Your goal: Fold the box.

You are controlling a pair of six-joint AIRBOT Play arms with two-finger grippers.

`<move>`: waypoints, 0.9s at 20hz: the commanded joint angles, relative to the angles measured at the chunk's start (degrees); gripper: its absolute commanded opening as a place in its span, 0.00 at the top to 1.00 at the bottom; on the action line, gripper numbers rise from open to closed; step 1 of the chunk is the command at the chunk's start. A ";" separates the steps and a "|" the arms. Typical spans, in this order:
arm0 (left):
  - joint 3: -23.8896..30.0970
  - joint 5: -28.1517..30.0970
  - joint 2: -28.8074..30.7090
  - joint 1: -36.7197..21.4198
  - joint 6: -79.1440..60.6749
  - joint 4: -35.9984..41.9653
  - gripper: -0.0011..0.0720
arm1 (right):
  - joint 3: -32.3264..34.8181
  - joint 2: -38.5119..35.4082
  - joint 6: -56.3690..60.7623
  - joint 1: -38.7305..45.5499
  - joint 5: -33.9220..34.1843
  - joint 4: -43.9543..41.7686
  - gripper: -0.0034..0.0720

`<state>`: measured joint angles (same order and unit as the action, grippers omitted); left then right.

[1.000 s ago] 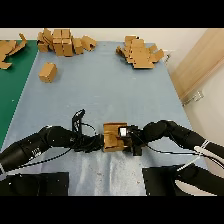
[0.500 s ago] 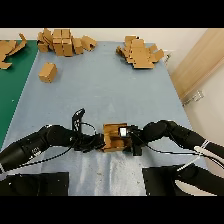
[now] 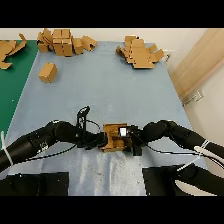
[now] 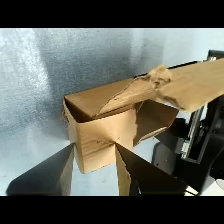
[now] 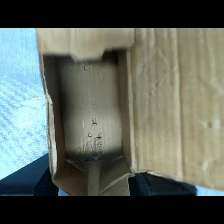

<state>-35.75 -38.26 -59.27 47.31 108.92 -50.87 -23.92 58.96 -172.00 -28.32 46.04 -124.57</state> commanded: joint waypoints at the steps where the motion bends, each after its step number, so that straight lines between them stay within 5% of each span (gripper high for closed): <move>1: -4.11 -4.46 -3.32 2.38 7.52 -9.79 0.44 | 0.02 0.00 0.02 0.00 0.09 -0.26 0.28; 18: -4.92 -1.68 -3.74 3.34 15.56 -11.34 0.41 | 0.00 0.00 0.02 0.00 0.09 -0.35 0.28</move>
<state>-40.64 -39.62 -62.98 50.37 122.15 -62.26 -23.92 58.96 -171.96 -28.32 46.11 -124.92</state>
